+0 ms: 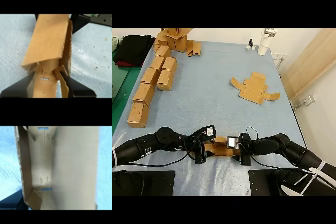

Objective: Fold the box.

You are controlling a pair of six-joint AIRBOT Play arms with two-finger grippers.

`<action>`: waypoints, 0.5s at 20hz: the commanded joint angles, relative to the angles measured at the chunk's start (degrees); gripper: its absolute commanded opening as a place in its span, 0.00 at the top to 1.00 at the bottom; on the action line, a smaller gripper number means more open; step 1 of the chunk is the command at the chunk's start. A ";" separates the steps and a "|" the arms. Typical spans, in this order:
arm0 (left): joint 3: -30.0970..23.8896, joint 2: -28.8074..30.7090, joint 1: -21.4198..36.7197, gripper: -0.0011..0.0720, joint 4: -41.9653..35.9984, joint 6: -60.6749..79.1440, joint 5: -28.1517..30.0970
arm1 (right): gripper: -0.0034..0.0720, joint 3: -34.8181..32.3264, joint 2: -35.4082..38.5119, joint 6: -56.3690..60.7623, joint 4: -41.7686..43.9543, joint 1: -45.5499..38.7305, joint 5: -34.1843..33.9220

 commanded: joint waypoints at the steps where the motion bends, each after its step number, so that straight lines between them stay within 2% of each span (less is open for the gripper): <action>1: 0.07 0.00 -0.02 0.07 -0.79 0.00 -0.13 | 0.29 0.00 0.02 -0.02 0.02 0.00 -0.04; 8: 0.07 0.07 0.07 0.07 -0.90 -0.04 0.04 | 0.29 0.00 0.02 -0.02 0.02 0.00 -0.02; 9: 0.07 0.13 0.11 0.11 -0.26 -0.15 0.04 | 0.29 0.00 0.02 -0.02 0.02 0.00 -0.02; 10: 0.07 0.39 0.11 0.11 1.75 -0.98 0.00 | 0.29 0.02 0.02 -0.02 0.02 0.00 -0.02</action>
